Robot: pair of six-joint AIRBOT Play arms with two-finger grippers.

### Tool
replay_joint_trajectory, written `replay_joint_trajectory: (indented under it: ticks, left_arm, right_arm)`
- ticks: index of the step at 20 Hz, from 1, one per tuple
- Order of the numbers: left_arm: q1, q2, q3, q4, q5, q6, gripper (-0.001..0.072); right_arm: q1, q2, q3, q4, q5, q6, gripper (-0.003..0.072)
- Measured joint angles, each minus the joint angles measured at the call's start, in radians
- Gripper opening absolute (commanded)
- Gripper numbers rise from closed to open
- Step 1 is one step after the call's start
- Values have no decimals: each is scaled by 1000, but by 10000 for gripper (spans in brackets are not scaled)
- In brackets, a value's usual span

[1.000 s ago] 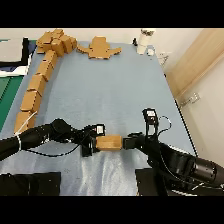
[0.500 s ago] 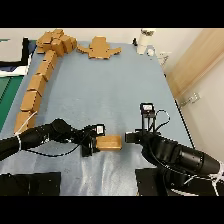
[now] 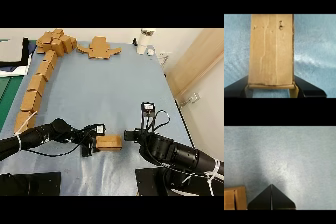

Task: Fold the box.

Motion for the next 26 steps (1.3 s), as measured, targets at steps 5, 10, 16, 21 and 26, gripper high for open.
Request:
replay_joint_trajectory:
  ticks: [5,10,16,21,26]
  left_arm:
    - [14,17,36,6,26,-161,494]
    - [114,26,92,62,121,-390,494]
    - [337,-21,205,90,257,-537,494]
    - [497,-163,364,94,288,-633,495]
    - [579,-320,519,97,295,-697,495]
  right_arm:
    - [0,0,0,-31,-2,5,4]
    - [0,0,0,-79,-27,6,4]
    - [0,0,0,-134,-37,5,5]
    - [0,0,0,-176,-37,4,4]
    - [0,0,0,-217,-37,3,4]
